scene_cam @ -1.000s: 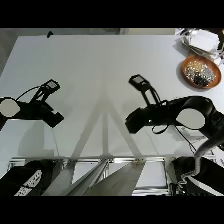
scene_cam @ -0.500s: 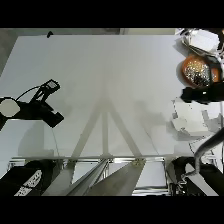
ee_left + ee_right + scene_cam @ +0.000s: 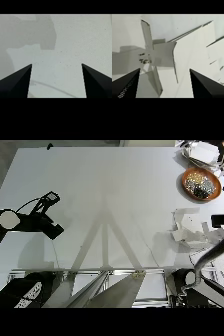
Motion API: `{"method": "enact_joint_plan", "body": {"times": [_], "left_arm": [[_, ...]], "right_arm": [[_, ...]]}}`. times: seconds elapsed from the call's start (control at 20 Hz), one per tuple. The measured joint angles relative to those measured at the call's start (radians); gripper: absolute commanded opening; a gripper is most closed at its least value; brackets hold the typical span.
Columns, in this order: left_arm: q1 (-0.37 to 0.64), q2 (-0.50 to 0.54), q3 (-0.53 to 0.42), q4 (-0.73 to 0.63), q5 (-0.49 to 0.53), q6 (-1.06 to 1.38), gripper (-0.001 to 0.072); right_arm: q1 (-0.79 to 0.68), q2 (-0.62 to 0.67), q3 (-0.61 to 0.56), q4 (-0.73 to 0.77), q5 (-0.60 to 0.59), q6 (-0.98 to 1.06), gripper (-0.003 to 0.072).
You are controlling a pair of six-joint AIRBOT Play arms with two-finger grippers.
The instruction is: Fold the box and place the chain.
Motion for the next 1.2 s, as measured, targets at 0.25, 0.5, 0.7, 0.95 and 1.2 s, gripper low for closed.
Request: {"method": "enact_joint_plan", "body": {"times": [0.25,0.5,0.7,0.95,1.2], "left_arm": [[0.000,0.000,0.000,0.000,0.000,0.000,0.0690],[0.000,0.000,0.000,0.000,0.000,0.000,0.0690],[0.000,0.000,0.000,0.000,0.000,0.000,0.0690],[0.000,0.000,0.000,0.000,0.000,0.000,0.0690],[0.000,0.000,0.000,0.000,0.000,0.000,0.0690]], "right_arm": [[-0.010,-0.114,0.000,-0.085,-0.014,0.026,0.0473],[-0.012,-0.199,0.000,-0.146,0.003,0.065,0.0098],[-0.012,-0.231,0.000,-0.155,0.023,0.083,0.0009],[-0.013,-0.180,0.000,0.000,0.048,0.006,0.0007],[0.025,-0.024,-0.034,0.374,0.024,-0.151,0.0007]]}}
